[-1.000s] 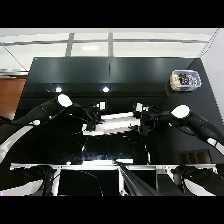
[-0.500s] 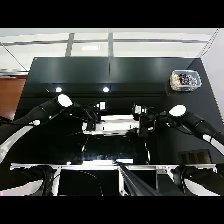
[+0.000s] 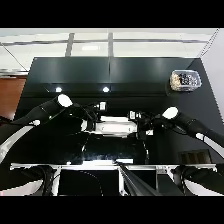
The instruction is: Fold the box and place the chain.
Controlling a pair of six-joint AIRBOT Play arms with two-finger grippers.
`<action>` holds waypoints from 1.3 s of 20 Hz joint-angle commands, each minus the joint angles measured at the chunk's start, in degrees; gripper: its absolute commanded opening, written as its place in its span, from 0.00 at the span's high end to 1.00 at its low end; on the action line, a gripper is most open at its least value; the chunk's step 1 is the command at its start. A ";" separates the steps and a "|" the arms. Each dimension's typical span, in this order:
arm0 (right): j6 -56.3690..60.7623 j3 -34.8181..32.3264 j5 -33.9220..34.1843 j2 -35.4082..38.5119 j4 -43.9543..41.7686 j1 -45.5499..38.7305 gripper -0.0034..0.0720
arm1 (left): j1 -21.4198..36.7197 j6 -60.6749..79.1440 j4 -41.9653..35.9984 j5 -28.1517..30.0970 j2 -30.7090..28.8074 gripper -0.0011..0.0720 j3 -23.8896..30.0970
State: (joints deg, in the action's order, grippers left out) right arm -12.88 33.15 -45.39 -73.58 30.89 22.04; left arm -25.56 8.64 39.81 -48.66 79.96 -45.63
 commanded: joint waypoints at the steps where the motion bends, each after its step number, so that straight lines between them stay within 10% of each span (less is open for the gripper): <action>1: 1.03 0.07 0.92 -0.48 0.68 0.35 0.13 | -0.04 -0.04 0.00 0.02 -0.02 0.95 -0.07; 16: 1.92 0.04 2.16 -0.48 0.87 0.35 0.13 | -0.04 -0.04 0.02 0.02 0.00 0.95 -0.07; 18: 1.92 0.04 2.14 -0.48 0.90 0.35 0.29 | -0.04 -0.04 0.02 0.00 0.00 0.95 -0.07; 26: 1.92 0.04 2.12 -0.48 1.09 0.46 0.36 | 0.00 -1.66 0.02 0.02 -0.11 0.88 -0.09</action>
State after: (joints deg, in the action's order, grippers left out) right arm -10.92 33.17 -43.18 -74.04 31.90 22.46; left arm -25.58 7.75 40.01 -48.62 79.99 -45.65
